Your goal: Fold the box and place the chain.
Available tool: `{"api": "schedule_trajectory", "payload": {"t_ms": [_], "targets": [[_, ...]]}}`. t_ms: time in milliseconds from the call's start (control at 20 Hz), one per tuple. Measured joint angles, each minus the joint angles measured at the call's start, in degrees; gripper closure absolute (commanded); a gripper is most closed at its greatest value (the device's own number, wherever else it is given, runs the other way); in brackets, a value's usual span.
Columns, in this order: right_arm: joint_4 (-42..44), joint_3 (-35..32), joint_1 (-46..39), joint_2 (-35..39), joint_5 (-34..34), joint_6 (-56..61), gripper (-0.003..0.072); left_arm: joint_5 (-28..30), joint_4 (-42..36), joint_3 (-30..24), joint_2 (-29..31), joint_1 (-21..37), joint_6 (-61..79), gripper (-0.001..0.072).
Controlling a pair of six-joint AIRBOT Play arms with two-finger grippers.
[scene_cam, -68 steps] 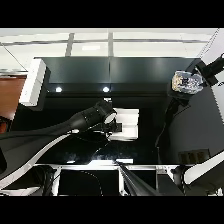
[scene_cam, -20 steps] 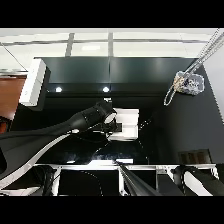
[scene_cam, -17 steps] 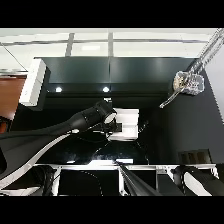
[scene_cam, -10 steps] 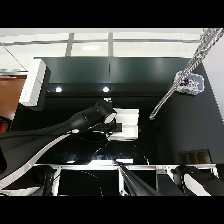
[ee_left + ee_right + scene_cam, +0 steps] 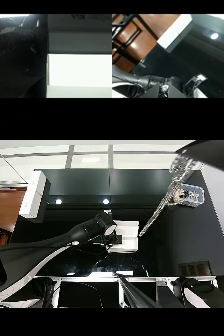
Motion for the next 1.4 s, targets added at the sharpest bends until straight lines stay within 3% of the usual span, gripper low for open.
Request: {"api": "schedule_trajectory", "payload": {"t_ms": [650,1400], "targets": [[0.6,-6.8,2.8,0.0,-3.6,-0.5,0.0683,0.0,0.0,0.0,0.0,0.0,0.0,0.0679],[-12.3,-31.6,9.6,0.1,-5.3,1.6,0.0682,0.0,0.0,0.0,0.0,0.0,0.0,0.0679]]}}
